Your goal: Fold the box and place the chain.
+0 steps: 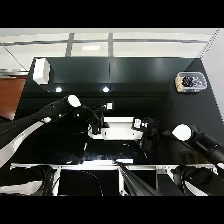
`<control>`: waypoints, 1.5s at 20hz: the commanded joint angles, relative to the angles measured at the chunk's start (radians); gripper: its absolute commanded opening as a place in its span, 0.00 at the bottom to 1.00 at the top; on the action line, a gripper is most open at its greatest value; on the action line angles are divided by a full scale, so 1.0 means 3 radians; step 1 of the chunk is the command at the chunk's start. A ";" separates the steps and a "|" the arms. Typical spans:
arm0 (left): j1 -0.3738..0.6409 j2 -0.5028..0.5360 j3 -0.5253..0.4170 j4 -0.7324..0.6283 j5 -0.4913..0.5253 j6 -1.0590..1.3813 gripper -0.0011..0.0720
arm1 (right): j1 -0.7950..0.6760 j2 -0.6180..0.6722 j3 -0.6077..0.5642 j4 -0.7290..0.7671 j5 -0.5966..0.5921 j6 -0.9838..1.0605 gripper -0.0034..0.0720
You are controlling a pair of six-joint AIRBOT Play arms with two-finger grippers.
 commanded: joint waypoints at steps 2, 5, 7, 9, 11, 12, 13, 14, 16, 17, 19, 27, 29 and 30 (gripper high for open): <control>-0.0001 -0.0001 -0.0001 0.0000 0.0000 0.0000 0.04 | -0.0036 -0.0001 0.0145 -0.0039 -0.0036 -0.0052 0.93; -0.0001 -0.0001 -0.0001 0.0000 0.0001 0.0001 0.04 | -0.0198 -0.0005 0.0155 -0.0024 -0.0085 -0.0089 0.93; -0.0001 -0.0001 -0.0003 0.0000 0.0001 0.0001 0.05 | -0.0295 -0.0027 0.0155 0.0076 0.0029 -0.0093 0.93; -0.0001 -0.0001 -0.0001 0.0000 0.0003 0.0001 0.04 | -0.0300 -0.0088 0.0155 0.0191 0.0038 -0.0186 0.93; -0.0001 -0.0001 -0.0001 0.0000 0.0005 0.0003 0.04 | -0.0301 -0.0225 0.0155 0.0483 0.0020 -0.0435 0.93; -0.0001 -0.0001 -0.0001 0.0001 0.0005 0.0003 0.04 | -0.0304 -0.0286 0.0155 0.0617 0.0008 -0.0619 0.93; -0.0001 -0.0001 -0.0001 0.0001 0.0005 0.0003 0.04 | -0.0304 -0.0333 0.0155 0.0736 0.0000 -0.0783 0.93; -0.0001 -0.0001 -0.0001 0.0001 0.0005 0.0003 0.04 | -0.0305 -0.0364 0.0155 0.0819 0.0001 -0.0899 0.93; -0.0001 -0.0001 -0.0001 0.0001 0.0015 0.0003 0.04 | -0.0323 -0.0409 0.0154 0.0820 0.0011 -0.0952 0.93; -0.0001 -0.0001 -0.0001 0.0001 0.0018 0.0003 0.04 | -0.0343 -0.0435 0.0154 0.0827 0.0072 -0.0979 0.93; -0.0001 -0.0001 -0.0001 0.0001 0.0018 0.0003 0.04 | -0.0359 -0.0467 0.0142 0.0816 0.0203 -0.1020 0.93; -0.0001 -0.0001 -0.0001 0.0001 0.0027 0.0004 0.04 | -0.0357 -0.0734 0.0094 0.0727 0.0200 -0.1391 0.93; -0.0001 -0.0001 -0.0001 0.0001 0.0027 0.0004 0.05 | -0.0357 -0.0779 0.0094 0.0636 0.0198 -0.1409 0.93; -0.0001 -0.0001 -0.0001 0.0001 0.0027 0.0004 0.04 | -0.0357 -0.0786 0.0094 0.0638 0.0187 -0.1422 0.93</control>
